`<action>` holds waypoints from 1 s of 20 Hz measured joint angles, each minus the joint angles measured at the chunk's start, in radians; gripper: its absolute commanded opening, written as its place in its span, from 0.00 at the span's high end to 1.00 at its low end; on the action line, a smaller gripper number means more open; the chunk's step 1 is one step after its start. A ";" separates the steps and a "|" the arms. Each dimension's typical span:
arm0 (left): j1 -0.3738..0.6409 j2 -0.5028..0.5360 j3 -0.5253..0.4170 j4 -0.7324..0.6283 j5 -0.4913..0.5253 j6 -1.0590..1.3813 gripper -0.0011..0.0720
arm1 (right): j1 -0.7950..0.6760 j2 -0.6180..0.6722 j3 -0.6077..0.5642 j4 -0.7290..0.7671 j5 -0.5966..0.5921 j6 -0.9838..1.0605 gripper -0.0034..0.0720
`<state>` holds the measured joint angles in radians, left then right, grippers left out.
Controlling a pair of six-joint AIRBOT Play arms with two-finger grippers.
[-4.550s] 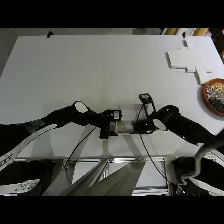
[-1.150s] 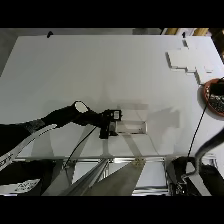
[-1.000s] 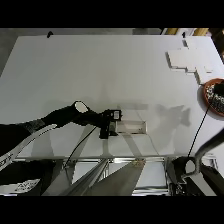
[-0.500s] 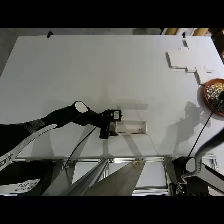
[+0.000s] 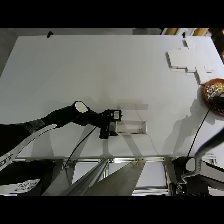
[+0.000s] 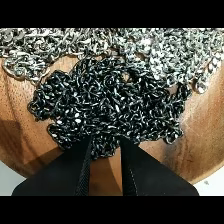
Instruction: Fold the box and place the chain.
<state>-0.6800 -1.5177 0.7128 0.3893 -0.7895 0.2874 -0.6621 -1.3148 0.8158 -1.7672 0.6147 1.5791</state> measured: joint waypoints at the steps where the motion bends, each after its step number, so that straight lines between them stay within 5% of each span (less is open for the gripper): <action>1: 0.000 0.000 0.000 0.000 0.000 0.000 0.59 | 0.000 -0.004 0.000 0.008 0.001 -0.010 0.72; 6: 0.000 0.000 0.000 0.000 0.000 0.000 0.59 | 0.000 -0.023 0.000 0.038 0.006 -0.056 0.73; 9: 0.000 0.000 0.000 0.000 0.000 0.000 0.59 | 0.000 -0.036 0.001 0.040 0.011 -0.064 0.93; 15: 0.000 0.000 0.000 0.000 0.000 0.000 0.59 | 0.000 -0.009 0.000 0.049 0.051 -0.069 0.93; 20: 0.000 0.000 0.000 0.000 0.000 0.000 0.59 | 0.001 0.155 0.000 0.132 0.063 -0.076 0.93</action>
<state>-0.6800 -1.5177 0.7128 0.3893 -0.7895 0.2878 -0.6609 -1.1595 0.8162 -1.6352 0.6773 1.5036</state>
